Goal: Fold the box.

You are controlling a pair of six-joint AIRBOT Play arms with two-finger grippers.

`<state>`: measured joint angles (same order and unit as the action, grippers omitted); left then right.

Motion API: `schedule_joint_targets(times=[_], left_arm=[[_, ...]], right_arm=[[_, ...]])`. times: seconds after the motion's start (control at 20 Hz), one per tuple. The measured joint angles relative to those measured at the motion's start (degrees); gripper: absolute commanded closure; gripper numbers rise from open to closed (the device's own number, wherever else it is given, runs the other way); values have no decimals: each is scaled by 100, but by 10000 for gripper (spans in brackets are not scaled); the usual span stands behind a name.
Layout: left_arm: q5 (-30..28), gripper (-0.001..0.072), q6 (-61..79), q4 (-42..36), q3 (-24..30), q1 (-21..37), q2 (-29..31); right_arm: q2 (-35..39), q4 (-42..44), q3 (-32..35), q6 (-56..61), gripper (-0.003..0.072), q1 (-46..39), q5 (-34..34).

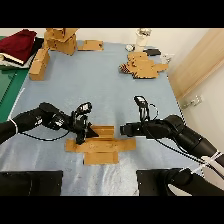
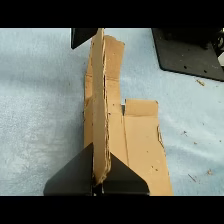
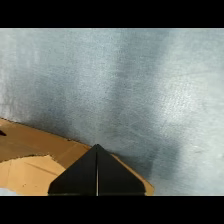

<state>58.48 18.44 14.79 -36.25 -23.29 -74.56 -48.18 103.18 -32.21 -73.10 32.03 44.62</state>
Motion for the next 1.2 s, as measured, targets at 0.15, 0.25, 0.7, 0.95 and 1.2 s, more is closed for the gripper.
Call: schedule_joint_targets(times=[0.15, 0.25, 0.7, 0.95, 1.2], left_arm=[[7, 698, -2, 7, 9, 0, 0], [15, 698, -2, 13, 11, 0, 0], [22, 698, 13, 20, 11, 0, 0], [22, 698, 15, 22, 11, 0, 0], [22, 698, 15, 22, 11, 0, 0]], right_arm=[[0, -42, 0, -2, 683, 0, -2], [0, -59, 0, -33, 683, 0, -2], [455, -549, -4, 240, 684, 1082, 612], [964, -1510, 46, 1266, 357, 3362, 1257], [341, -2568, 210, 892, 229, 4887, 1283]])
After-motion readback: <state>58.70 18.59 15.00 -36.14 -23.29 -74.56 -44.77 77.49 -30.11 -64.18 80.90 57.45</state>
